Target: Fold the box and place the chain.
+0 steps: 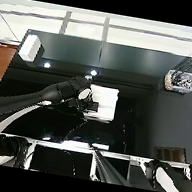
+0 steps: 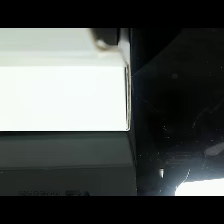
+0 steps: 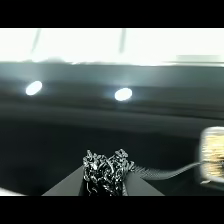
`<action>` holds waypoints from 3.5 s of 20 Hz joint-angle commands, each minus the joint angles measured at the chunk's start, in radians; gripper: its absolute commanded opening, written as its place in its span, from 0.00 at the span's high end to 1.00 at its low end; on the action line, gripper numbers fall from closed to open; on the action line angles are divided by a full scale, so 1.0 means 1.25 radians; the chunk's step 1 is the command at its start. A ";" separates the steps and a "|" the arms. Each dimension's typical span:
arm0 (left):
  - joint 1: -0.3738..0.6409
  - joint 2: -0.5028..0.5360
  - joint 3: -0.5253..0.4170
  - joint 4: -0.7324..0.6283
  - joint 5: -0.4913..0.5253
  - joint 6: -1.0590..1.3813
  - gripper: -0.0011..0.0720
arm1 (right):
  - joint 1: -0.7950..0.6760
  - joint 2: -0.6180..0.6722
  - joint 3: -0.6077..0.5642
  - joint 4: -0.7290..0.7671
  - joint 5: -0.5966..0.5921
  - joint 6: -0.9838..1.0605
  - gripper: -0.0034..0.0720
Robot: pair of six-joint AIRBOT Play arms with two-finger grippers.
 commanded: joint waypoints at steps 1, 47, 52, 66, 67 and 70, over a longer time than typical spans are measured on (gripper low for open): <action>0.000 0.000 0.001 0.000 0.000 0.000 0.94 | 0.056 0.027 0.000 0.080 0.092 -0.028 0.94; 0.000 0.000 0.001 0.000 -0.001 0.000 0.94 | 0.207 0.045 -0.638 0.198 -0.064 -0.150 0.44; 0.000 0.000 0.001 0.000 0.000 0.000 0.94 | 0.161 0.207 -0.875 0.116 -0.294 -0.305 0.44; 0.000 0.000 0.001 0.000 0.000 0.000 0.94 | 0.433 -0.025 -1.039 0.307 -0.573 -1.175 0.00; 0.000 0.000 0.001 0.000 0.000 0.000 0.94 | 0.432 -0.028 -1.039 0.333 -0.579 -1.202 0.00; 0.000 0.000 0.001 0.000 0.000 0.000 0.94 | 0.432 -0.049 -1.032 0.410 -0.580 -1.299 0.00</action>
